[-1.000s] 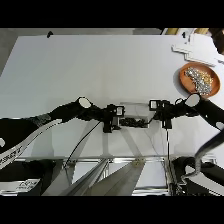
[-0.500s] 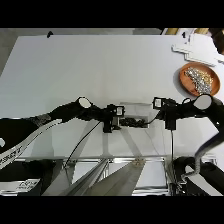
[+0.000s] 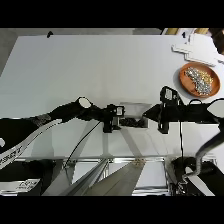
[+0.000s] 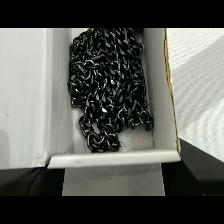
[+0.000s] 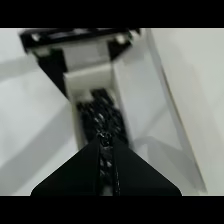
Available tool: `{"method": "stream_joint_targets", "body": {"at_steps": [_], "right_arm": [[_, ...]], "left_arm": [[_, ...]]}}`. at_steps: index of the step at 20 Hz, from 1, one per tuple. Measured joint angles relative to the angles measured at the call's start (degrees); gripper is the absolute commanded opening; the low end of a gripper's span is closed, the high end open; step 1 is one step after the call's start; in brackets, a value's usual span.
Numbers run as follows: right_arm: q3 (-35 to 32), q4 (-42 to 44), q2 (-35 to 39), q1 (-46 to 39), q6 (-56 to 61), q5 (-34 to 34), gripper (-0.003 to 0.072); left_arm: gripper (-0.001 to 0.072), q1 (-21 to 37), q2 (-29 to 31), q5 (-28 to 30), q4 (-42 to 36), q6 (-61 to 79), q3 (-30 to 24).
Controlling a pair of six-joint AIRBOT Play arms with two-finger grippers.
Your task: Fold the box and place the chain.
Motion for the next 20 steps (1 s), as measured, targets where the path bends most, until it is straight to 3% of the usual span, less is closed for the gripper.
{"method": "stream_joint_targets", "body": {"at_steps": [6,7,8,9,15,20], "right_arm": [[-0.02,-0.59,-2.62,7.28,6.23,-6.95,0.0023],[-0.02,-1.14,-3.69,7.67,7.1,-7.48,0.0073],[-0.02,-1.88,-4.94,7.98,8.02,-7.93,0.0235],[-0.02,-2.78,-6.08,8.17,8.79,-8.31,0.0303],[1.36,-5.53,-8.57,8.68,13.2,-9.33,0.0299],[9.51,-10.21,-8.59,8.72,20.46,-7.37,0.0299]], "left_arm": [[0.0251,0.0,0.0,0.0,0.0,-0.02,0.0],[0.0251,0.0,0.0,0.0,0.0,0.0,0.0],[0.0251,0.0,0.0,0.0,0.0,0.0,0.0],[0.0251,0.0,0.0,0.0,0.0,0.0,0.0],[0.0251,0.0,0.0,0.0,0.0,0.0,0.0],[0.0251,0.0,0.0,0.0,0.0,-0.02,0.0]]}}
